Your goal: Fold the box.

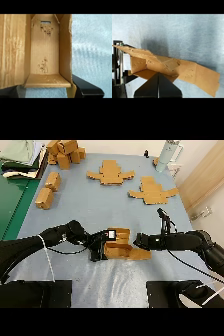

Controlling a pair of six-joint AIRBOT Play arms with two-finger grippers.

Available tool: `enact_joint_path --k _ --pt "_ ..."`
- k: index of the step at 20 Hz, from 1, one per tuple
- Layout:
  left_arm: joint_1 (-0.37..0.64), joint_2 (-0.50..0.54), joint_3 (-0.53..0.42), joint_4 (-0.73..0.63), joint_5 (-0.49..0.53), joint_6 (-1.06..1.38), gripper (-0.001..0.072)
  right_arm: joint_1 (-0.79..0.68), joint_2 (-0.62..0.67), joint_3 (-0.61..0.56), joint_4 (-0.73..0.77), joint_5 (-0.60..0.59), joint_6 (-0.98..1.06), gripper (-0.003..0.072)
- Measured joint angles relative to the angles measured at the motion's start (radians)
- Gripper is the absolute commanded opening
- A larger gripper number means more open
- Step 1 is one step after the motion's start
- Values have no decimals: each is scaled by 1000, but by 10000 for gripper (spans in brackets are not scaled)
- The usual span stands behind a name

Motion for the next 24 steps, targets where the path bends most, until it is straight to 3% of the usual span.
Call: enact_joint_path --k 5,6,7,8,24 --pt "0 -6 0 4 1 -2 700 0 0 0 0 0 0 4" --pt "0 -6 0 5 1 -2 664 0 0 0 0 0 0 4" --pt "0 -6 0 6 3 -2 545 0 0 0 0 0 0 3" --pt "0 -7 0 6 8 -2 475 0 0 0 0 0 0 3" --pt "-2 11 8 20 55 -87 482 0 0 0 0 0 -7 3"
